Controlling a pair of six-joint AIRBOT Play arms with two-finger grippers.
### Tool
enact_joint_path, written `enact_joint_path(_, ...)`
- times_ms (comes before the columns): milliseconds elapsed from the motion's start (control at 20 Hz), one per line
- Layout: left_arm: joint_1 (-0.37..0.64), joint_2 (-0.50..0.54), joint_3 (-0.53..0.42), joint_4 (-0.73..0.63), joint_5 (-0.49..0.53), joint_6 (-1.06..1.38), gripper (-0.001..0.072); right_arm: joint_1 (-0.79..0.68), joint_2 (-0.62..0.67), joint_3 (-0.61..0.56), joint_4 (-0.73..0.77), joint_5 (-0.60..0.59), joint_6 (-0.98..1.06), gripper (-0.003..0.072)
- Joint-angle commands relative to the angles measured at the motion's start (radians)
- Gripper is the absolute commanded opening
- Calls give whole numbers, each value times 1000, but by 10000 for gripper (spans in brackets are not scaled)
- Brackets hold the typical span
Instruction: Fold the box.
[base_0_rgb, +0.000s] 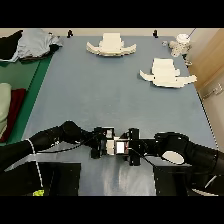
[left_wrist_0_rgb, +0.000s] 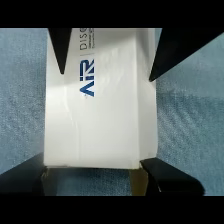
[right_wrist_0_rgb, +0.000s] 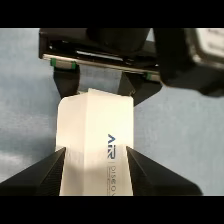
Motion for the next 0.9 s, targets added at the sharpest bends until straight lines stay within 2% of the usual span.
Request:
enact_joint_path(0,1,1,1,0,0,1,466,1,0,0,-64,-30,-11,585)
enact_joint_path(400,1,1,1,0,0,1,467,0,80,0,-70,-61,-11,583)
enact_joint_path(850,1,1,1,0,0,1,466,-27,71,0,-141,-91,-6,581)
